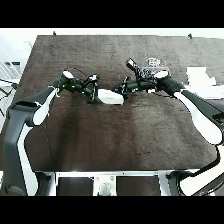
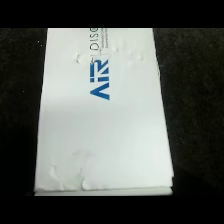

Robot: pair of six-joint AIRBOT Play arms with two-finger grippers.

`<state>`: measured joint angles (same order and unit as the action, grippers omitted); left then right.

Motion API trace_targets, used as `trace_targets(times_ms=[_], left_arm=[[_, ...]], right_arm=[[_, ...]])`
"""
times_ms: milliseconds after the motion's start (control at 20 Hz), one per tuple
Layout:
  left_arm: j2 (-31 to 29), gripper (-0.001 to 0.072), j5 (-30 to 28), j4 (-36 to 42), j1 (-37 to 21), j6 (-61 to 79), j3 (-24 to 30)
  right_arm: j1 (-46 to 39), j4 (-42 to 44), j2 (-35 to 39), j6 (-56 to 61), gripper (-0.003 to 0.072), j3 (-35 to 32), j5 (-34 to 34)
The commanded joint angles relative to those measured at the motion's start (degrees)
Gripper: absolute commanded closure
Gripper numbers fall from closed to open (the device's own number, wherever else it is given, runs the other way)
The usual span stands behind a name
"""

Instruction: Fold the box and place the chain.

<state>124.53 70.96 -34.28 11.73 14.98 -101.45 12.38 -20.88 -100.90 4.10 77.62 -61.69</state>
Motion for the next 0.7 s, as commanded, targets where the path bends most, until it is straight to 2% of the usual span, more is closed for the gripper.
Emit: trace_targets(times_ms=[0, 450, 650], left_arm=[[0.00, 0.0229, -0.02, 0.00, -0.07, 0.04, -0.04], [0.00, 0.0229, 0.00, 0.00, -0.07, 0.02, -0.04], [0.00, 0.0229, 0.00, 0.00, -0.07, 0.02, -0.04]], right_arm=[[1.09, -4.59, -2.16, 7.61, 0.0673, 0.28, 0.59], [1.57, -14.62, -4.81, 18.27, 0.0674, 0.37, 0.72], [1.55, -11.78, -3.17, 17.00, 0.0675, 1.92, -0.11]])
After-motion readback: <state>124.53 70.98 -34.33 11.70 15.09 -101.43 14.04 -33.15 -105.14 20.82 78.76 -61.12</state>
